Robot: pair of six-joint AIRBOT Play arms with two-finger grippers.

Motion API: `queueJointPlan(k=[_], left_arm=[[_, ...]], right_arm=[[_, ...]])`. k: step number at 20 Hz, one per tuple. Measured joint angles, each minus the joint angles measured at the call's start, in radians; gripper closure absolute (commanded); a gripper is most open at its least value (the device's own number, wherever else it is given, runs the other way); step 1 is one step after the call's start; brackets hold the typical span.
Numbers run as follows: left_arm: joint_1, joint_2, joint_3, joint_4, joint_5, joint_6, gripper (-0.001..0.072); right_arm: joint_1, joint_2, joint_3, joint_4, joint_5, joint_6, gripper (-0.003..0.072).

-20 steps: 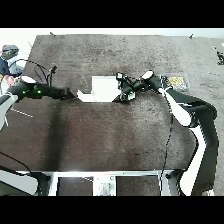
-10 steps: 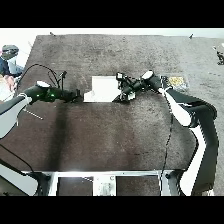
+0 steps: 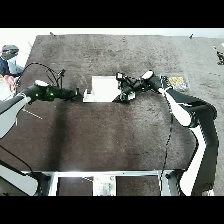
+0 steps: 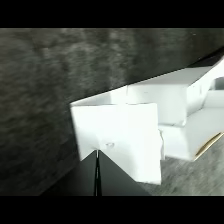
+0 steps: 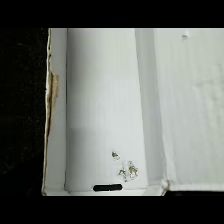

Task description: Fold the box and place the chain.

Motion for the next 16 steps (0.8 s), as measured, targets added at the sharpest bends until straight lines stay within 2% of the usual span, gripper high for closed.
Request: queueJointPlan(k=[7, 16], left_arm=[[-0.003, -0.014, 0.0, 0.06, 0.001, -0.041, 0.07], [-0.036, -0.039, 0.008, 0.014, 0.024, -0.037, 0.0698]], right_arm=[[0.0, 0.0, 0.0, 0.0, 0.0, 0.0, 0.0265], [0.0, 0.0, 0.0, 0.0, 0.0, 0.0, 0.0265]])
